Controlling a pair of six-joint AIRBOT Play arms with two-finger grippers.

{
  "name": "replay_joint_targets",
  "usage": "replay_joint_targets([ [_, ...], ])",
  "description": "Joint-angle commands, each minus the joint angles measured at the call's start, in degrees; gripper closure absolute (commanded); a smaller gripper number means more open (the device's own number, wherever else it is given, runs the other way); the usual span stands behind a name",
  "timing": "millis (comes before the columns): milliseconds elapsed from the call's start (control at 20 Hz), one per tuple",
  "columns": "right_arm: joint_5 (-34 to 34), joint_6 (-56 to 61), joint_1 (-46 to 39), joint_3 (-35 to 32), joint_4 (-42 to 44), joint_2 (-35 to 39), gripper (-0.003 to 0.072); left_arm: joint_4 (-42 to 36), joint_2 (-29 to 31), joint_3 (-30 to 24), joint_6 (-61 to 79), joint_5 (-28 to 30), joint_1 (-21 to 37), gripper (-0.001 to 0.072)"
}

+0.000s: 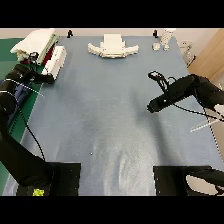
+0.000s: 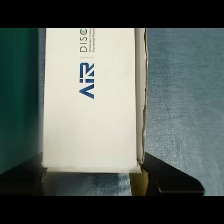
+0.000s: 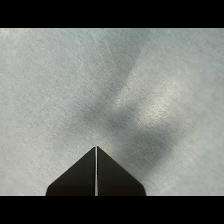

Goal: Fold the box.

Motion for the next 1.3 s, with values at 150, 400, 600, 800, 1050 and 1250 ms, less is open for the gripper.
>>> replay_joint_targets([
  [150, 0.00, 0.00, -0.04, 0.02, 0.00, -0.04, 0.0670, -0.09, -0.31, 0.35, -0.02, -0.04, -0.04, 0.0237],
  [400, -0.02, 0.00, -0.04, 0.02, 0.00, -0.04, 0.0670, 0.00, -0.37, 0.35, -0.02, -0.55, -0.02, 0.0023],
  [600, -0.02, 0.00, -0.04, 0.04, 0.00, -0.04, 0.0670, 2.10, 0.28, 0.48, -0.07, -3.78, 0.72, 0.0023],
  [800, 0.00, 0.00, -0.04, 0.02, 0.00, -0.04, 0.0670, 3.87, 6.05, 0.70, -0.11, -16.00, 4.00, 0.0022],
  [1050, -0.02, 0.00, -0.04, 0.02, 0.00, -0.04, 0.0670, 3.74, 15.65, 1.44, -4.11, -37.57, 7.17, 0.0044],
  [1250, 0.00, 0.00, -0.04, 0.04, 0.00, -0.04, 0.0670, -3.04, 20.26, 1.42, -10.16, -52.70, 5.77, 0.0698],
])
